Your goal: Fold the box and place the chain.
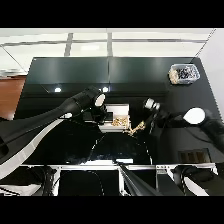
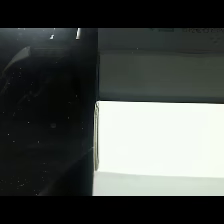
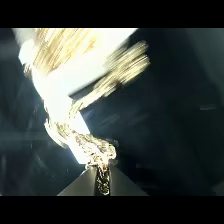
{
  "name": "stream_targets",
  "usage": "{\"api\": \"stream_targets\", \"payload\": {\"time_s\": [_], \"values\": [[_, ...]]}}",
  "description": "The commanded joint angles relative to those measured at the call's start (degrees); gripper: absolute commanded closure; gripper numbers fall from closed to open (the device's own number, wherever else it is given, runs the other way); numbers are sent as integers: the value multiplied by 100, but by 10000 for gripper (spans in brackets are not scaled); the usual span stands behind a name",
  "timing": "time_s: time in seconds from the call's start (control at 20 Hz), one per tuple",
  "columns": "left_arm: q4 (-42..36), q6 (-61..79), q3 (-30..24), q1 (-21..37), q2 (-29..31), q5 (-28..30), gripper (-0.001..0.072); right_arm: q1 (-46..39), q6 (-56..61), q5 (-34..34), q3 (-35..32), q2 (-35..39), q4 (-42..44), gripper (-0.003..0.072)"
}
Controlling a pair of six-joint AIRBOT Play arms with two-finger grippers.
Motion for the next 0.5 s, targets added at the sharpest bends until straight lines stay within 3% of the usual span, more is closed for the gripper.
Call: {"api": "stream_targets", "payload": {"time_s": [0.0,0.2,0.45], "values": [[0,2,4,4,2,-4,680,-321,1213,693,903,549,306,671],[0,2,4,4,2,-7,681,-369,1215,1029,1993,584,1853,670],[0,2,4,4,2,-4,681,-369,1193,619,2227,584,3471,670]]}}
